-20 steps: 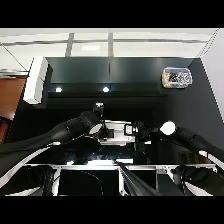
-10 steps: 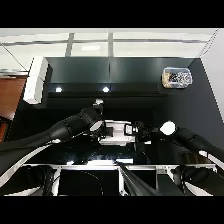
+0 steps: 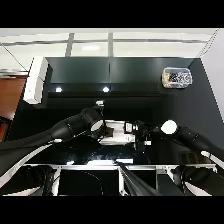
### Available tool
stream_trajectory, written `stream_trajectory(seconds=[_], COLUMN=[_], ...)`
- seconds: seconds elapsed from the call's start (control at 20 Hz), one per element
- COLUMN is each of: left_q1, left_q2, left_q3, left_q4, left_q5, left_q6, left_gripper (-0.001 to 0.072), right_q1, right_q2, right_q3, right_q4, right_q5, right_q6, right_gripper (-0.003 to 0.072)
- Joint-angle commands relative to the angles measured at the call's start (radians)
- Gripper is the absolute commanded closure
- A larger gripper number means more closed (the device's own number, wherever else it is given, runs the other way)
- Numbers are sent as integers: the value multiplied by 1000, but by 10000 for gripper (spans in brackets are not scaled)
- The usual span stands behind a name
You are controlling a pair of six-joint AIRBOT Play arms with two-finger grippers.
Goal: Fold the box and place the chain.
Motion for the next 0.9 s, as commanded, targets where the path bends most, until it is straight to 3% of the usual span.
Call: stream_trajectory(seconds=[0.0, 0.2, 0.5, 0.55, 0.65, 0.7, 0.75, 0.8, 0.85], left_q1=[-1, -1, -1, -1, -1, -1, -1, -1, -1], left_q2=[1, 1, 1, 0, 0, 0, 0, 0, 0], left_q3=[0, 0, 0, 0, 0, 0, 0, 0, 0], left_q4=[5, 2, 2, 2, 2, 2, 2, 2, 2], left_q5=[-17, -15, -5, -6, -6, -6, -6, -6, -6], left_q6=[10, 10, 9, 9, 9, 9, 9, 9, 9], left_gripper=[683, 683, 682, 682, 682, 681, 682, 682, 681], right_q1=[-16, -42, -40, -40, -39, -37, -31, -23, -14], right_q2=[82, 121, 99, 90, 71, 64, 58, 53, 50], right_q3=[44, 46, 39, 39, 39, 39, 39, 39, 39], right_q4=[-212, -391, -250, -239, -182, -165, -157, -146, -140], right_q5=[126, 219, 138, 140, 140, 140, 140, 140, 133], right_q6=[206, 221, 156, 156, 156, 157, 165, 183, 217], right_gripper=[46, 47, 56, 170, 211, 269, 269, 337, 476])
